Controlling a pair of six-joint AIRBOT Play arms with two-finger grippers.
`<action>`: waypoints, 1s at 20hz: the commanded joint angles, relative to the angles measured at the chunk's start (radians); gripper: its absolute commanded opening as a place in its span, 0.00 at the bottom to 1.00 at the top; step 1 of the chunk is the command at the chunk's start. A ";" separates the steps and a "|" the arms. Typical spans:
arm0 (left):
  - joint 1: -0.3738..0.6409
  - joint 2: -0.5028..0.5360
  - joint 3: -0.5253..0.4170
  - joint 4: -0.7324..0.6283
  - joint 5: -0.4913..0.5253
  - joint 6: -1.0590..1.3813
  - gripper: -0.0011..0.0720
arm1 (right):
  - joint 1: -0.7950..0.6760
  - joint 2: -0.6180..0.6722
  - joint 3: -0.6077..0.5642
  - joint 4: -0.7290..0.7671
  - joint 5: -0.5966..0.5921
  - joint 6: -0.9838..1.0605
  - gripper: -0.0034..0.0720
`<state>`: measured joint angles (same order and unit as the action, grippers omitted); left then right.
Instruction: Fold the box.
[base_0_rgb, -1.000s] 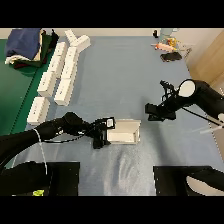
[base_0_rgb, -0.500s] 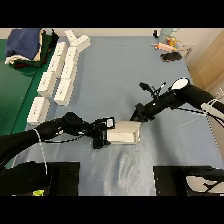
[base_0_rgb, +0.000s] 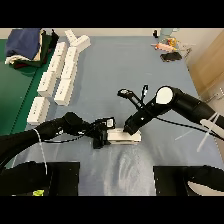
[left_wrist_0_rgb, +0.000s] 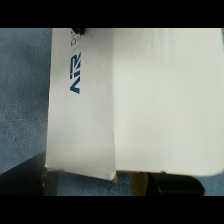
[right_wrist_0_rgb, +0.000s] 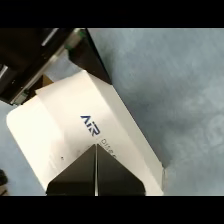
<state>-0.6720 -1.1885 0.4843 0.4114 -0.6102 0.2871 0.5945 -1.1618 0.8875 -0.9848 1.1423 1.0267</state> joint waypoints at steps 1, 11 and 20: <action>0.000 0.000 0.001 0.000 0.000 0.000 0.67 | 0.091 0.078 -0.069 -0.055 -0.137 -0.059 0.05; 0.000 0.000 0.001 0.000 0.000 0.000 0.67 | 0.218 0.308 -0.368 -0.090 -0.526 -0.209 0.10; 0.000 0.000 0.001 0.000 0.000 0.000 0.67 | 0.218 0.308 -0.368 -0.161 -0.505 -0.323 0.67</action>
<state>-0.6720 -1.1885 0.4843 0.4110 -0.6102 0.2871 0.8108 -0.8555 0.5213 -1.1294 0.6300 0.7811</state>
